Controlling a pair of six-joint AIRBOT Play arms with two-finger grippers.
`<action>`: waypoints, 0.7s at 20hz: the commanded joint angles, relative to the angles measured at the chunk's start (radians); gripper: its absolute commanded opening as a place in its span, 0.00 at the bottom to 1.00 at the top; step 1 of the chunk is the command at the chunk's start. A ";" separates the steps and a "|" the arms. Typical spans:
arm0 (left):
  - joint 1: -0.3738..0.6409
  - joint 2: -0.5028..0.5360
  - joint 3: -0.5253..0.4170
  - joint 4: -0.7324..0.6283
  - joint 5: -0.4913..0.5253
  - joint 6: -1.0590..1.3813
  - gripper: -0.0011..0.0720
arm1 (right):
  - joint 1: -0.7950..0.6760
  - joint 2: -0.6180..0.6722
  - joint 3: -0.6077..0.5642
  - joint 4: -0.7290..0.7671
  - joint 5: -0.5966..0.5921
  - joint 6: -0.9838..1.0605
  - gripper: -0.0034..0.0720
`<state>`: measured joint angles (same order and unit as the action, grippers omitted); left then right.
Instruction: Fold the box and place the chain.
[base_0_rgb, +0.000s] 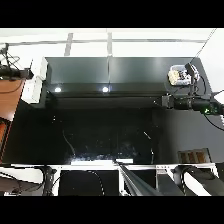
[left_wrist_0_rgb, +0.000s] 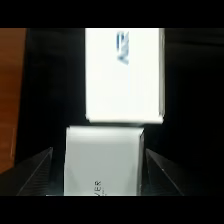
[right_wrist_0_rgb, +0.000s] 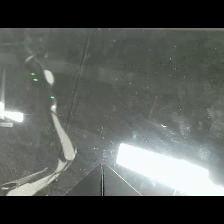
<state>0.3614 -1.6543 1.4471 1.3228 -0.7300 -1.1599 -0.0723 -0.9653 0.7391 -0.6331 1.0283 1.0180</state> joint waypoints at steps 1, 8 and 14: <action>0.000 0.023 0.153 -0.001 -0.205 -0.099 0.98 | 0.000 0.000 0.000 -0.009 -0.002 -0.001 0.06; -0.127 0.223 0.111 -0.142 -0.516 -0.188 0.05 | 0.031 -0.002 -0.051 -0.087 -0.114 -0.016 0.06; -0.470 0.719 -0.657 -0.093 -0.052 -0.145 0.05 | 0.121 -0.002 -0.120 -0.258 -0.275 -0.016 0.06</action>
<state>0.0250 -1.1301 1.0882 1.1912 -0.9619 -1.3159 0.0216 -0.9672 0.6407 -0.8196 0.8062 1.0031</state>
